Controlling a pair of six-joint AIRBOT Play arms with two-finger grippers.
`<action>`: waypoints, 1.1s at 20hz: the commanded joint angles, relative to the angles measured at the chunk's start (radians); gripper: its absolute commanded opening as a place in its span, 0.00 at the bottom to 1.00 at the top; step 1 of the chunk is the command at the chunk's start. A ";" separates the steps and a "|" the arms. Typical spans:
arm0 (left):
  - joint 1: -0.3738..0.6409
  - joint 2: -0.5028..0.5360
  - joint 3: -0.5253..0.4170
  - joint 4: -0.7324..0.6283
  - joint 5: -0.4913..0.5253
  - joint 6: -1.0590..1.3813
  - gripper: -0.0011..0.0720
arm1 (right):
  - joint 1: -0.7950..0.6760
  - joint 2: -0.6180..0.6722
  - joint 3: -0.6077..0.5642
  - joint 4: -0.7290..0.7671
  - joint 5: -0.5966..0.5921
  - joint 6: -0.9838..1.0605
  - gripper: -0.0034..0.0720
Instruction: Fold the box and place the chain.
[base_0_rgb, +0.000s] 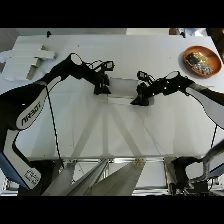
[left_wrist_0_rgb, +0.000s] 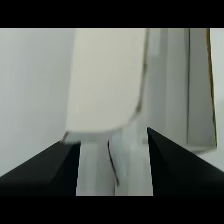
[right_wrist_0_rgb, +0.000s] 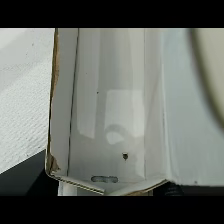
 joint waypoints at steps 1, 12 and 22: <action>0.008 0.075 0.001 0.209 -0.003 -0.071 0.64 | 0.001 0.000 0.001 0.001 -0.003 0.000 0.65; 0.135 0.179 -0.087 -0.284 -0.407 -0.036 0.03 | 0.001 0.000 0.001 0.001 -0.003 0.000 0.65; -0.078 0.050 -0.111 -0.394 0.217 -0.152 0.03 | 0.001 0.000 0.001 0.001 -0.003 0.000 0.65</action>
